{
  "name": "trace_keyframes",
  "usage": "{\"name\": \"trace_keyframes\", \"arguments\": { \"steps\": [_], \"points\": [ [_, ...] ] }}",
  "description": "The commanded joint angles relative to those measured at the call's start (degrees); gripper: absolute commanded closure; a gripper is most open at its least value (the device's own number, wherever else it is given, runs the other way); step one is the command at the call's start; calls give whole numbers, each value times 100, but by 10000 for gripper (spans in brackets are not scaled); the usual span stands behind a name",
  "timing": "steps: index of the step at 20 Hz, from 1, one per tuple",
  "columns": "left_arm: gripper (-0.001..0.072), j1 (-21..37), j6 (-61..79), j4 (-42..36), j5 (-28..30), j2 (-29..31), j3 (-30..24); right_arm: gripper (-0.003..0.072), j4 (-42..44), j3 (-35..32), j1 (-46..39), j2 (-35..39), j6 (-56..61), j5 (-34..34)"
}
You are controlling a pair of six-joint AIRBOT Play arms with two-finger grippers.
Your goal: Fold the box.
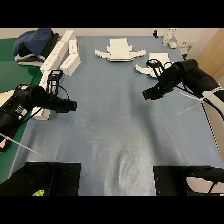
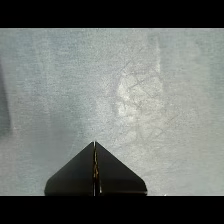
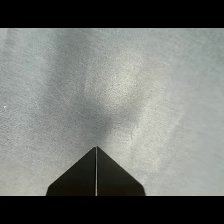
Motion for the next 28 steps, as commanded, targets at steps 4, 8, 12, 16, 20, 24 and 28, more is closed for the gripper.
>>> {"name": "trace_keyframes", "arguments": {
  "steps": [4,8,12,16,20,24,28],
  "points": [
    [696,-4,-9,0,-11,9,-9,681,2,4,-2,-2,2,2],
    [696,-4,-9,0,-11,9,-9,681,2,4,-2,-2,2,2],
    [696,-4,-7,0,-11,9,-9,681,127,4,-2,-2,7,4],
    [696,-4,-9,0,-11,9,-7,681,1405,4,0,-13,332,66],
    [696,-4,-9,-4,-9,9,-9,659,780,826,-549,-352,2361,118],
    [696,-4,-9,-17,-11,9,-9,309,907,2389,-2221,-1303,2068,-269],
    [696,-4,-7,-20,-11,9,-7,310,1880,3259,-3541,-2481,1325,-483]
  ]
}}
